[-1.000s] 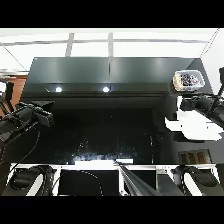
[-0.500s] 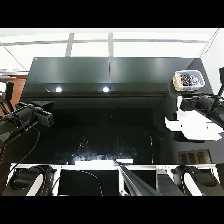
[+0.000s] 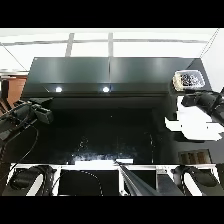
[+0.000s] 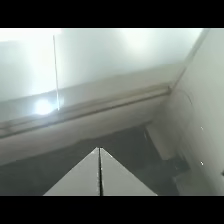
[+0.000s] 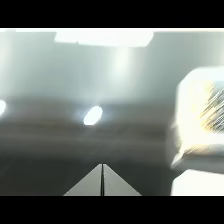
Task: Fold the box and place the chain.
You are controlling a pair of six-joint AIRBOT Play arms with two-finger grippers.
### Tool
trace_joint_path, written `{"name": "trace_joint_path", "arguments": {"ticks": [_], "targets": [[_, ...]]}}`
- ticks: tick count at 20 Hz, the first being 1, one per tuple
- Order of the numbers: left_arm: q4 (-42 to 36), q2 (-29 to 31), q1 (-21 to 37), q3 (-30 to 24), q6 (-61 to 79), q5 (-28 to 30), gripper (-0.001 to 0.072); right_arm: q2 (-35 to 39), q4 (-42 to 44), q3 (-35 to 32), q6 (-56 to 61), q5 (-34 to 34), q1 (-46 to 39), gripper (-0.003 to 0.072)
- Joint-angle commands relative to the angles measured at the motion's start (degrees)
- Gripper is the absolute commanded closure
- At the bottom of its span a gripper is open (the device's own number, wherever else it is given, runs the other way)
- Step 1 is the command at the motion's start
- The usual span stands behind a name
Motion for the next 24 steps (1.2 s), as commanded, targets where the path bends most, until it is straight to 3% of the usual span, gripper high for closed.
{"name": "trace_joint_path", "arguments": {"ticks": [1,2,3,6,8,12,14,16,19,22,23,24], "targets": [[-1.03,-2.54,0.04,-0.07,0.0,6.73,0.0617,-3.65,-4.85,0.2,5.4,-19.91,-5.25,0.0669],[-1.81,-3.8,0.0,-0.07,0.0,8.07,0.0289,-6.56,-4.74,1.31,9.31,-20.5,-10.78,0.0458],[-2.1,-5.29,0.02,-0.04,-0.31,9.14,0.0006,-10.05,-3.98,2.78,11.67,-18.14,-16.31,-0.0034],[-2.12,-8.74,0.0,0.07,-0.68,7.82,-0.0001,-21.62,-11.72,9.51,11.91,4.15,-31.43,-0.0034],[-2.12,-10.03,0.0,0.07,-0.68,7.02,-0.0001,-28.65,-16.2,14.12,20.83,13.35,-40.81,-0.0034],[-2.12,-10.86,0.02,0.07,-1.14,6.73,-0.0001,-41.18,-19.71,25.83,17.31,28.87,-52.78,-0.0028],[-2.03,-11.1,0.02,0.07,-1.11,6.01,-0.0001,-46.56,-18.38,30.77,5.84,35.04,-54.53,-0.0027],[-1.99,-11.47,0.02,0.07,-1.11,6.01,0.0,-51.39,-11.63,34.69,-9.18,43.56,-54.58,-0.0027],[-2.05,-11.72,0.0,0.07,-1.14,5.97,-0.0001,-55.58,-2.84,36.98,-16.9,46.8,-53.83,-0.0026],[-2.14,-11.74,0.02,0.07,-1.11,5.6,-0.0001,-57.09,-6.34,36.98,-21.22,50.58,-52.26,-0.0019],[-2.14,-11.76,0.0,0.07,-1.11,5.6,0.0,-57.13,-7.78,36.98,-21.22,50.29,-51.93,0.0163],[-2.14,-11.8,0.0,0.07,-1.11,5.57,0.0,-57.13,-8.28,36.98,-21.2,50.1,-51.8,0.0222]]}}
